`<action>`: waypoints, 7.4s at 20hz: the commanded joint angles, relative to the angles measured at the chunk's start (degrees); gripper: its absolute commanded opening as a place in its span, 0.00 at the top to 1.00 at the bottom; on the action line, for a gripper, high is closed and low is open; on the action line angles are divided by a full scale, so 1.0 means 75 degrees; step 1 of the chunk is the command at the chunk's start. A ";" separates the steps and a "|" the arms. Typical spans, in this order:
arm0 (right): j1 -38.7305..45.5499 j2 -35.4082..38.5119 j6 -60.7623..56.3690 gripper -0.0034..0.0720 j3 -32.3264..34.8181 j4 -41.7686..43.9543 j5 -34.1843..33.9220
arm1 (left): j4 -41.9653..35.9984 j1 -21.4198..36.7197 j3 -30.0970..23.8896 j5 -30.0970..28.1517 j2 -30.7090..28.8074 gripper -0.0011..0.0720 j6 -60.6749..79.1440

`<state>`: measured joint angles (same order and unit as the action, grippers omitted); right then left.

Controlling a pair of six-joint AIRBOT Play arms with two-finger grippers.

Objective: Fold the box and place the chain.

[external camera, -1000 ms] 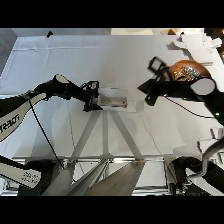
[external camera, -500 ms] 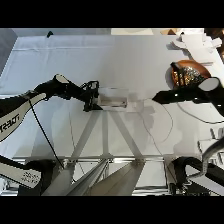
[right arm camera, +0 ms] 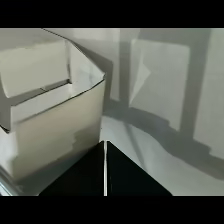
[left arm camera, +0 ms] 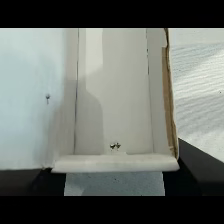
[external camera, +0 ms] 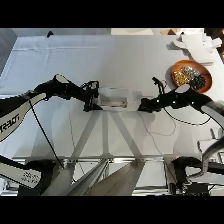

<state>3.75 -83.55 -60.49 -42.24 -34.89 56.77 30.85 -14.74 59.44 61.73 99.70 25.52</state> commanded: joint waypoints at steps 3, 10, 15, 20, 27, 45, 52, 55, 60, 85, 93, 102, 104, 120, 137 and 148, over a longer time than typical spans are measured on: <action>-0.0143 -0.0192 0.1040 0.95 0.0003 0.1515 0.0341 | 0.0003 0.0003 -0.0003 -0.0003 0.0000 0.70 0.0003; -0.0146 0.0236 0.0810 0.78 0.0003 0.1827 0.0085 | 0.0003 0.0000 -0.0003 0.0000 0.0000 0.70 0.0003; -0.0507 0.0277 0.0804 0.56 0.0003 0.1909 -0.0032 | 0.0003 0.0000 -0.0003 -0.0003 0.0000 0.70 0.0003; -0.0825 0.0428 0.0804 0.52 -0.0006 0.1868 -0.0889 | 0.0003 0.0003 -0.0003 0.0000 0.0000 0.70 0.0003; -0.1434 0.0804 -0.0460 0.46 -0.0233 -0.0321 -0.1923 | 0.0003 0.0003 -0.0003 -0.0003 0.0000 0.70 0.0003; -0.3185 0.0804 -0.4762 0.33 -0.1638 -0.4698 -0.2034 | 0.0003 0.0000 -0.0003 0.0000 0.0000 0.70 0.0003; -0.3316 0.0804 -0.4826 0.35 -0.1859 -0.4602 -0.1329 | 0.0003 0.0000 -0.0003 0.0000 0.0000 0.70 0.0003; -0.3316 0.0804 -0.5421 0.32 -0.1859 -0.5190 -0.1227 | 0.0003 0.0003 0.0000 0.0000 0.0000 0.70 0.0003; -0.3316 0.0717 -0.5910 0.32 -0.1859 -0.5584 -0.1276 | 0.0003 0.0000 -0.0003 0.0000 0.0000 0.70 0.0003; -0.3786 0.0565 -0.5965 0.44 -0.2136 -0.5400 -0.1443 | 0.0003 0.0000 -0.0003 -0.0003 0.0000 0.70 0.0003; -0.3870 0.0565 -0.6761 0.44 -0.2136 -0.6458 -0.1256 | 0.0003 0.0000 -0.0003 -0.0003 0.0000 0.70 0.0003; -0.3873 0.0300 -0.6776 0.43 -0.2139 -0.6513 -0.1291 | 0.0003 0.0000 -0.0003 -0.0003 0.0000 0.70 0.0003; -0.3873 0.0280 -0.6962 0.43 -0.2139 -0.6458 -0.1311 | 0.0003 0.0000 -0.0003 0.0000 0.0000 0.70 0.0003; -0.3876 0.0280 -0.7163 0.45 -0.2139 -0.5773 -0.1687 | 0.0003 0.0000 -0.0003 -0.0003 0.0000 0.70 0.0003; -0.4167 -0.0067 -0.8198 0.48 -0.2337 -0.7431 -0.0676 | 0.0003 0.0003 -0.0003 -0.0003 0.0000 0.70 0.0003; -0.4205 -0.0323 -0.8186 0.47 -0.2952 -0.7405 -0.0358 | 0.0003 0.0000 -0.0003 -0.0003 0.0000 0.70 0.0003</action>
<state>-27.55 -85.03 -121.84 -64.01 -90.04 52.86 30.87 -14.74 59.44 61.71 99.70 25.52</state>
